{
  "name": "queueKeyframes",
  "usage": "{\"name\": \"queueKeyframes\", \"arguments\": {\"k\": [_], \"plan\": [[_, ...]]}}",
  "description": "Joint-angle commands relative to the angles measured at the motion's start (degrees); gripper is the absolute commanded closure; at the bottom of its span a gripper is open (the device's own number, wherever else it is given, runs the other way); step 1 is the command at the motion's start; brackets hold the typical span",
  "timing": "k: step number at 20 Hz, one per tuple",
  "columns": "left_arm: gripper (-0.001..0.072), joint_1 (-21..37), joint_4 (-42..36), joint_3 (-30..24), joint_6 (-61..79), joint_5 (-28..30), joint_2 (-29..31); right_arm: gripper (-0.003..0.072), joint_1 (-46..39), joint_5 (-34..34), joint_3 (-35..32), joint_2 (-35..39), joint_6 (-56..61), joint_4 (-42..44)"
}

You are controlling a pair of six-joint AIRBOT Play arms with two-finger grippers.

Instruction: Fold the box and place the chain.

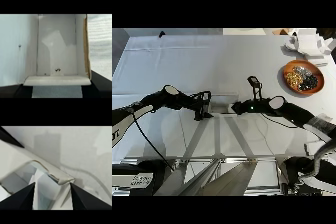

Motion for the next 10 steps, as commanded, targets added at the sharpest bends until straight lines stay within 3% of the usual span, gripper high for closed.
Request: {"name": "queueKeyframes", "arguments": {"k": [1,4,10], "plan": [[0.0435,0.0,0.0,0.0,0.0,0.0,0.0,0.0238,0.1,5.9,5.3,0.0,17.0,-21.9],[0.0435,0.0,0.0,0.0,0.0,0.0,0.0,0.0237,0.9,10.5,7.8,0.0,26.4,-32.0],[0.0435,0.0,0.0,0.0,0.0,0.0,0.0,0.0238,5.7,9.4,7.9,0.0,29.7,-37.2]]}}
